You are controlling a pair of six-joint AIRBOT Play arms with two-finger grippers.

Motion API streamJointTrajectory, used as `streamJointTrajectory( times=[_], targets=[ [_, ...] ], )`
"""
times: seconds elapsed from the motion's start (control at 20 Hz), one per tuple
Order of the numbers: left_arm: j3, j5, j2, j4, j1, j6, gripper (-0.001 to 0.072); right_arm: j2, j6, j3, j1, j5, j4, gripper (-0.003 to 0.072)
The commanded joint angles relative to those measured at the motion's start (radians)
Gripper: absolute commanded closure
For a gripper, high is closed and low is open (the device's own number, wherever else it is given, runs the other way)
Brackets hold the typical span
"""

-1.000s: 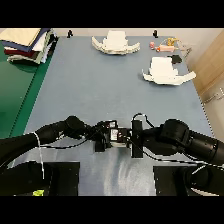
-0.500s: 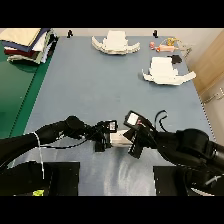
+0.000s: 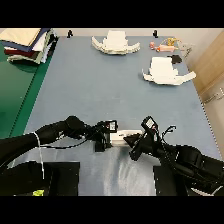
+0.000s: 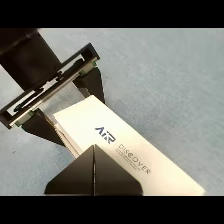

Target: Fold the box.

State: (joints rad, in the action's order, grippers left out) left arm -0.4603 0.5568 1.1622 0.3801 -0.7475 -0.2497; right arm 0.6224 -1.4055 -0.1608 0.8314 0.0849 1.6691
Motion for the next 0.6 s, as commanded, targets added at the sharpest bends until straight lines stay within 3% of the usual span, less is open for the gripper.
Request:
streamJointTrajectory(
  times=[0.0,0.55],
  targets=[
    [0.0,0.001,0.0,0.0,0.0,0.0,0.0182,0.049,0.022,0.026,0.004,-0.031,0.014,0.0682],
    [0.0,0.001,0.0,0.0,0.0,0.0,0.0183,0.087,0.071,0.043,0.006,-0.016,0.034,0.0682]
  ],
)
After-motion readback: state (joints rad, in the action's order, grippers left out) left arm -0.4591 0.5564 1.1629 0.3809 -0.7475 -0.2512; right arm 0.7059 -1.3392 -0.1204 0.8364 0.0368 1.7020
